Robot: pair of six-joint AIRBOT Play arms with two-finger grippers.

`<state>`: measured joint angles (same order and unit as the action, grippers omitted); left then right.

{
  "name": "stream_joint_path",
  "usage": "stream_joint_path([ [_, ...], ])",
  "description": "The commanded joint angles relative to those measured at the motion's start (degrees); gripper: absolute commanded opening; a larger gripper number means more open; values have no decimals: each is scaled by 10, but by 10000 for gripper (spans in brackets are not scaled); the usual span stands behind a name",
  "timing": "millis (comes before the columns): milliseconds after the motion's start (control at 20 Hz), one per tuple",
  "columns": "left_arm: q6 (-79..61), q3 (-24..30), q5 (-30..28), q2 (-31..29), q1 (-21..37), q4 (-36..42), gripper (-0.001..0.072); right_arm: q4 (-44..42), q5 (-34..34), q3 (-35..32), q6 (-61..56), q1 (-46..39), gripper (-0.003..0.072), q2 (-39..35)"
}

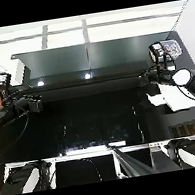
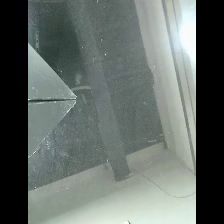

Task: Fold the box and place the chain.

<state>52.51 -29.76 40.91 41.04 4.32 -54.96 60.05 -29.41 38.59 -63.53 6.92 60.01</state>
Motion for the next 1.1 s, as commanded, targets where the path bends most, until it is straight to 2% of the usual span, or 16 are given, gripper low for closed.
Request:
stream_joint_path([
  [0,0,0,-1,0,0,0,28,0,0,0,0,0,18,0],
  [600,0,0,-1,0,0,0,28,-5,0,0,-1,0,18,0],
  [800,0,0,-2,0,0,0,28,-75,-1,0,-1,0,18,0],
  [950,0,0,-17,1,0,10,28,-165,-44,0,0,0,18,0],
  [1000,2,1,-24,1,0,26,28,-163,-49,0,0,0,33,0],
  [1050,2,1,-34,5,-1,42,29,-153,-49,0,0,0,310,0],
])
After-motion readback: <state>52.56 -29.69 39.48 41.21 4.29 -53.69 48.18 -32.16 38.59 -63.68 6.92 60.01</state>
